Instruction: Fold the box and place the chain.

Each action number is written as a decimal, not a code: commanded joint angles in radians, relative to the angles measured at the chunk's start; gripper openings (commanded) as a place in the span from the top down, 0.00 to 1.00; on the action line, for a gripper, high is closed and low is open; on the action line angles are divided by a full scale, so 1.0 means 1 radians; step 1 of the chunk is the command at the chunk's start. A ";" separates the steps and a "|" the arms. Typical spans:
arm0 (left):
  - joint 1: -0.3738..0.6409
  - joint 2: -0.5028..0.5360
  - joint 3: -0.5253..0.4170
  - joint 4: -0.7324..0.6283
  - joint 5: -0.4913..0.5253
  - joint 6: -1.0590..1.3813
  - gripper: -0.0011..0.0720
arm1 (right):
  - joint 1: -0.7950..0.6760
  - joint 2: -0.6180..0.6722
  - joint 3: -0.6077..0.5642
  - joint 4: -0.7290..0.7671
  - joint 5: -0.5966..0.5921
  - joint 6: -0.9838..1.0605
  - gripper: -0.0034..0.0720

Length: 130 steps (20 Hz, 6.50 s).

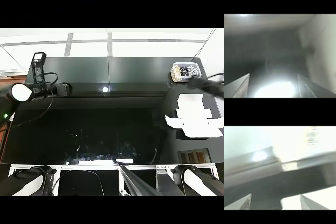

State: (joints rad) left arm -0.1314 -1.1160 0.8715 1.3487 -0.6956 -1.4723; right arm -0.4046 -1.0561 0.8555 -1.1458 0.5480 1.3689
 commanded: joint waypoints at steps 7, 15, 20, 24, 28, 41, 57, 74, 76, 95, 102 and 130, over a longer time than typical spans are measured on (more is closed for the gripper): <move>0.055 -0.124 0.054 0.120 -0.090 -0.263 0.01 | -0.689 -0.271 0.263 -0.140 0.314 -0.020 0.00; 0.055 -0.205 0.055 0.018 -0.087 -0.261 0.01 | -0.639 -0.539 0.430 0.070 0.727 -0.500 0.00; 0.055 -0.205 0.055 0.003 -0.086 -0.261 0.01 | -0.579 -0.566 0.431 0.042 0.727 -0.552 0.00; 0.055 -0.205 0.055 -0.001 -0.087 -0.260 0.01 | -0.578 -0.565 0.460 -0.002 0.798 -0.551 0.25; 0.055 -0.205 0.055 0.000 -0.085 -0.260 0.01 | -0.573 -0.555 0.488 -0.015 0.925 -0.484 0.94; 0.055 -0.199 0.055 -0.502 -0.158 0.192 0.01 | 0.101 0.085 -0.113 0.406 0.452 -0.378 0.94; -0.032 -0.388 0.066 -0.830 -0.323 0.546 0.04 | 0.633 0.212 -0.439 0.674 0.050 -0.387 0.94; -0.072 -0.739 0.370 -0.786 -0.935 0.882 0.07 | 0.633 0.212 -0.439 0.674 0.052 -0.378 0.94; -0.083 -0.739 0.394 -0.785 -0.952 0.905 0.08 | 0.633 0.212 -0.439 0.674 0.051 -0.378 0.94; -0.101 -0.724 0.404 -0.775 -0.901 0.844 0.96 | 0.616 0.212 -0.427 0.627 0.061 -0.407 0.24; -0.114 -0.454 0.254 -0.695 -0.763 0.933 0.96 | 0.581 0.212 -0.137 0.050 0.546 -0.514 0.02; -0.362 -0.392 0.026 -0.598 -0.217 1.519 0.95 | 0.718 0.146 -0.402 0.252 0.297 -1.112 0.02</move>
State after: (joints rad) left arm -0.4793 -1.5059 0.8963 0.7177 -0.9054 0.0357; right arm 0.3000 -0.8822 0.4686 -0.8806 0.8692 0.2901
